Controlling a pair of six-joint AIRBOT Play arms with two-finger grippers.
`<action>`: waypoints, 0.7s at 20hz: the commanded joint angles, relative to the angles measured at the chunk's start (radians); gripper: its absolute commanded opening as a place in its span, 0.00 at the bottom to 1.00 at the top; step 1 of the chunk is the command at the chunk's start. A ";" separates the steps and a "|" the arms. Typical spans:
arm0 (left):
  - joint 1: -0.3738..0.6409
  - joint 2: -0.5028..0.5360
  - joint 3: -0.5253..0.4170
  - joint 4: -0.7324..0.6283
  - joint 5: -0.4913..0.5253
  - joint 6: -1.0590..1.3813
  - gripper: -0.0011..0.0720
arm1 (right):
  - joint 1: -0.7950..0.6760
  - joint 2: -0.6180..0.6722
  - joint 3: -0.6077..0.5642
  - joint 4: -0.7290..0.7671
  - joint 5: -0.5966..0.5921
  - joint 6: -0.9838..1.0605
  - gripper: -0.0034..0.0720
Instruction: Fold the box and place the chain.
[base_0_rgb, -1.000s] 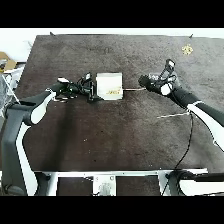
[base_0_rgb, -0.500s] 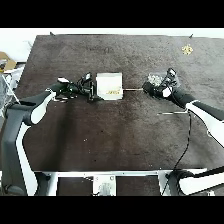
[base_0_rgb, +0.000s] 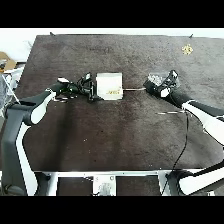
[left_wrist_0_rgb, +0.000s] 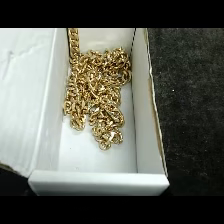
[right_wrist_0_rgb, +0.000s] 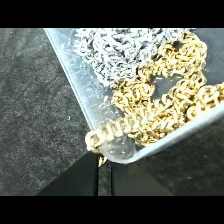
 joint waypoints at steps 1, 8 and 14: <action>0.000 0.000 0.000 0.000 0.000 0.000 0.39 | 0.036 0.027 0.004 -0.018 -0.013 -0.012 0.04; 0.000 0.000 0.000 0.000 0.000 0.000 0.39 | 0.237 0.352 0.004 -0.186 0.002 -0.013 0.04; 0.000 0.000 0.000 0.000 0.000 0.000 0.39 | 0.406 0.476 0.037 -0.225 -0.111 -0.011 0.04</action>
